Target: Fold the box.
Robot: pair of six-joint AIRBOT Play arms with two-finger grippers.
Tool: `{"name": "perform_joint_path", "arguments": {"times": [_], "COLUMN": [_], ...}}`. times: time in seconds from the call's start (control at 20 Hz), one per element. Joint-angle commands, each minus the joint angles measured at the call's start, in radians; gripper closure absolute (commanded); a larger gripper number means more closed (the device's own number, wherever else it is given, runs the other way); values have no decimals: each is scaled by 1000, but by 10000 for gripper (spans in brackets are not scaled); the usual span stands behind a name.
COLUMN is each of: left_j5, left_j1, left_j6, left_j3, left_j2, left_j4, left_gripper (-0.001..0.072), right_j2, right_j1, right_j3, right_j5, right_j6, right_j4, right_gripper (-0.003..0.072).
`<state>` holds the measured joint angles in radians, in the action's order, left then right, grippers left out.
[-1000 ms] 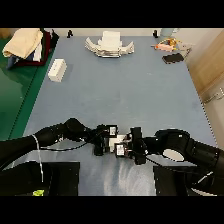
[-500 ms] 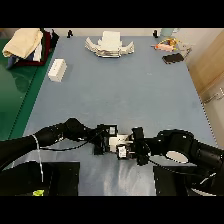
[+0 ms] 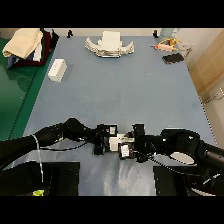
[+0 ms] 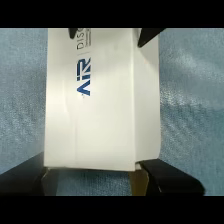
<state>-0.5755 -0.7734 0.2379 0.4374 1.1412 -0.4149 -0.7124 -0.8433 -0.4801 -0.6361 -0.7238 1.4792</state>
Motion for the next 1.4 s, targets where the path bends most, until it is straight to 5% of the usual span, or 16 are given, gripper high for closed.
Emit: {"name": "perform_joint_path", "arguments": {"times": [0.0,0.4,0.65,0.85,1.35], "left_j5": [-1,-1,-1,-1,-1], "left_j1": [0,0,0,0,0], "left_j6": [1,0,0,1,1], "left_j3": [0,0,0,0,0], "left_j2": [0,0,0,0,0], "left_j4": [0,0,0,0,0], "left_gripper": [208,208,208,208,208], "right_j2": [3,1,1,-27,-55], "right_j1": [2,2,2,2,-1], "right_j3": [-2,-15,-15,-15,-15], "right_j5": [51,34,47,45,-35], "right_j6": [-2,-1,-35,-43,-42], "right_j4": [43,19,97,92,-103], "right_gripper": [308,312,416,420,421]}}
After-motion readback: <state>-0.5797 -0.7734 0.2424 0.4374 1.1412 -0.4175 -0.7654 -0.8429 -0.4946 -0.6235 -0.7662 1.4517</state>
